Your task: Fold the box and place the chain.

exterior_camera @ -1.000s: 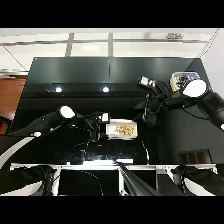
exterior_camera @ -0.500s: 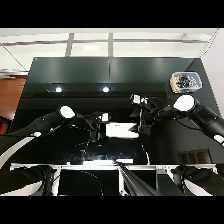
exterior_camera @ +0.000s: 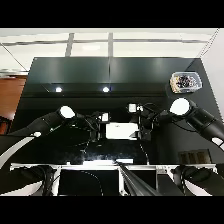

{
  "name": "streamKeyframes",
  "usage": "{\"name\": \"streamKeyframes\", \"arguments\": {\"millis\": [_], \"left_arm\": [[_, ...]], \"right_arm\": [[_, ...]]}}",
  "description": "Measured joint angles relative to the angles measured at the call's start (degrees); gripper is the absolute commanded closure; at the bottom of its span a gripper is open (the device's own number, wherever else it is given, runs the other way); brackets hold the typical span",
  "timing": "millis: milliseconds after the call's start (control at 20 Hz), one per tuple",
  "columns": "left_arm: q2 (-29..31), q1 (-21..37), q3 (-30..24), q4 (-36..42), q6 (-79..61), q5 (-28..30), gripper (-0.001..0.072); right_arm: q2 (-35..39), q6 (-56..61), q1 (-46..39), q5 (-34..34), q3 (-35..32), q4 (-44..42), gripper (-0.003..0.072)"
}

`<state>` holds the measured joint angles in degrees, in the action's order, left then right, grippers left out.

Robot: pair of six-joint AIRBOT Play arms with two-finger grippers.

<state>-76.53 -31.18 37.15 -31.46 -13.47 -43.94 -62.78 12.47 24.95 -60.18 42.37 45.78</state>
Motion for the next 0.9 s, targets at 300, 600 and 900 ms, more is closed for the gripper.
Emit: {"name": "streamKeyframes", "arguments": {"millis": [300, 600, 900], "left_arm": [[0.0, 0.0, 0.0, 0.02, 0.07, 0.0, 0.0264], [0.0, 0.0, 0.0, 0.02, 0.07, 0.04, 0.0264], [0.0, 0.0, 0.0, 0.07, 0.09, 0.22, 0.0264]], "right_arm": [[0.0, 1.03, 0.13, 4.7, 0.0, 2.14, -0.0031], [0.0, 1.73, 0.63, 4.96, 0.0, 2.05, -0.003], [0.0, 2.99, 2.29, 5.88, -0.02, 3.3, 0.0205]]}}
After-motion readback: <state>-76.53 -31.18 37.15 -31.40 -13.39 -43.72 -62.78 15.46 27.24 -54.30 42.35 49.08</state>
